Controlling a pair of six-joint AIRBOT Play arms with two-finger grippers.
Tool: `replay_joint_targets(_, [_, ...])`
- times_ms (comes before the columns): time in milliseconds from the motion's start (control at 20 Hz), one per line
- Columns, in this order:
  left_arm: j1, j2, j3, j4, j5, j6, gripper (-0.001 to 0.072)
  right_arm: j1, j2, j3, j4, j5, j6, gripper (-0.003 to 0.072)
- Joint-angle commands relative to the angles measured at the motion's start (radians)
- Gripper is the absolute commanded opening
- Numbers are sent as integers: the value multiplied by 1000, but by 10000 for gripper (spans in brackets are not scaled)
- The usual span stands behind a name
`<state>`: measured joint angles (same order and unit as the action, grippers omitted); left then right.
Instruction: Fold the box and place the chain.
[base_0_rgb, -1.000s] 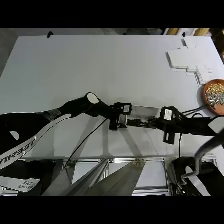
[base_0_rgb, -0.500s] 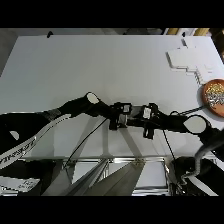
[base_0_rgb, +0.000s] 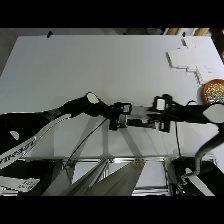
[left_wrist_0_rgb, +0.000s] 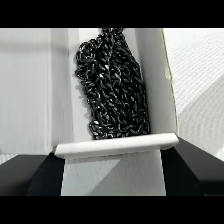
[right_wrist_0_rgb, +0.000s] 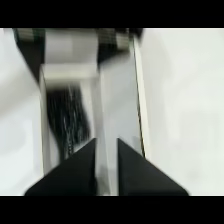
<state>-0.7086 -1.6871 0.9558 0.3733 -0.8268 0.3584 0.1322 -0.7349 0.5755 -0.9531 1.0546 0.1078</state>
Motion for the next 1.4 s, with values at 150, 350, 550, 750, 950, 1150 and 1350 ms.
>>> replay_joint_targets(150, [0,0,0,0,0,0,207,-267,11,-84,-94,81,-117,97])
replay_joint_targets(350, [0,0,0,0,0,0,207,-268,-41,-169,-23,10,-235,97])
replay_joint_targets(550, [0,0,0,0,0,0,207,-268,-134,-185,-7,-43,-274,134])
replay_joint_targets(750, [0,0,0,0,0,0,207,-268,-180,-185,-5,-83,-287,143])
replay_joint_targets(950, [0,0,0,0,0,0,207,-268,-206,-186,-3,-95,-304,143])
replay_joint_targets(1150, [0,0,0,0,0,0,207,-220,-229,-186,-12,-108,-304,141])
replay_joint_targets(1350, [0,0,0,0,0,0,207,-187,-229,-186,-51,-122,-287,120])
